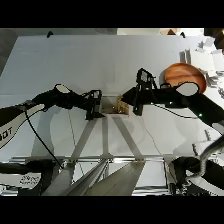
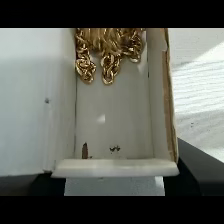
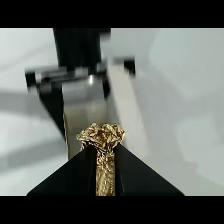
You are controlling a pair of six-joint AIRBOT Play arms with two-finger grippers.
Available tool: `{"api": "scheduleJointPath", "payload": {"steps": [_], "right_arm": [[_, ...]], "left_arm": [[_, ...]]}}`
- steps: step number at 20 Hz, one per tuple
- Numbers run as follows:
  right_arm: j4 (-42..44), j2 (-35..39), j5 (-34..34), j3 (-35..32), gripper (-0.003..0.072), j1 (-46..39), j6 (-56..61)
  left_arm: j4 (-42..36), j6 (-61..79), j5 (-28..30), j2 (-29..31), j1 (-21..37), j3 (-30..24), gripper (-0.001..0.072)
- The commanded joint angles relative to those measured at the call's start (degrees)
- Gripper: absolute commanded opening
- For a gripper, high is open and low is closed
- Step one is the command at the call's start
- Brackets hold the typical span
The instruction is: Fold the box and place the chain.
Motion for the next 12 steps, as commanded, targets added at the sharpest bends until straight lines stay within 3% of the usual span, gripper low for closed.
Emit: {"api": "scheduleJointPath", "payload": {"steps": [1, 3, 4, 5, 6, 12], "right_arm": [[4.66, -0.04, -5.92, 0.02, 0.0009, 4.15, 0.35], [4.57, -0.46, -8.59, 0.02, 0.0013, 5.07, 0.35], [4.55, -0.46, -9.49, 0.02, 0.009, 5.11, 0.35], [4.55, -0.46, -10.49, 0.09, 0.0268, 5.11, 0.37], [4.55, -0.46, -11.26, 0.26, 0.036, 5.11, 0.37], [4.46, -0.96, -19.17, 4.76, 0.035, 5.09, 2.69]], "left_arm": [[0.0, -0.02, 0.0, 0.0, -0.02, 0.02, 0.0276], [0.0, 0.0, 0.0, -0.02, -0.02, 0.02, 0.0276], [0.0, 0.0, 0.0, 0.0, -0.02, 0.02, 0.0276], [0.0, 0.0, 0.0, 0.0, -0.02, 0.02, 0.0276], [0.0, 0.0, 0.02, 0.0, -0.02, 0.02, 0.0276], [0.0, 0.0, 0.0, 0.0, -0.02, 0.02, 0.0276]]}}
